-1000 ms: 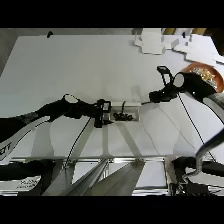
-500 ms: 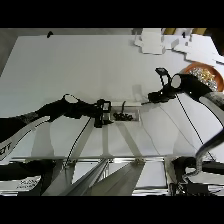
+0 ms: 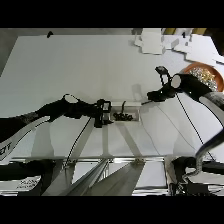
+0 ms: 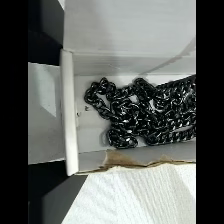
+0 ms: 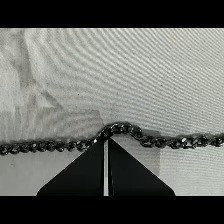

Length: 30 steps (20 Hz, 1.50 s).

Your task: Fold the box and place the chain.

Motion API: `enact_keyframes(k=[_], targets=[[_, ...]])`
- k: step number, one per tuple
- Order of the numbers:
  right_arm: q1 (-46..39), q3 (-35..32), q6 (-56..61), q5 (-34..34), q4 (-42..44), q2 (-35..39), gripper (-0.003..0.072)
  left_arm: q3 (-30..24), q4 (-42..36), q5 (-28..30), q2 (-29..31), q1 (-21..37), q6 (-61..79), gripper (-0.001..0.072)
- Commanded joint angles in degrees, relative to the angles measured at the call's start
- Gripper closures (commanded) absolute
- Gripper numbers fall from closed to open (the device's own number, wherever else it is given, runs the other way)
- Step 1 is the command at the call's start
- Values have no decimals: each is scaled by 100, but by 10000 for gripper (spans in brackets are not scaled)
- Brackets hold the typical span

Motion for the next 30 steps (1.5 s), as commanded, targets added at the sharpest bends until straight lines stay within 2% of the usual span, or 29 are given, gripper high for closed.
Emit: enact_keyframes(k=[1,9,14,17,21,24,30], targets=[[-2,-2,-74,35,-2,63,672,-2,0,0,-2,-2,0,496],[-2,-2,-223,522,35,1408,673,0,0,0,-2,-2,0,496],[-2,-2,-385,1191,251,2983,673,0,0,0,-2,-2,0,496],[-2,-2,-691,1252,1001,4028,673,-2,0,0,-2,-2,0,496],[-2,-2,-1410,1252,2535,4878,673,0,0,0,-2,-2,0,496],[-2,-2,-1631,1274,3318,5156,673,0,0,0,-2,-2,0,496],[-2,-2,-1937,1434,3993,5394,673,0,0,0,-2,-2,0,496]])
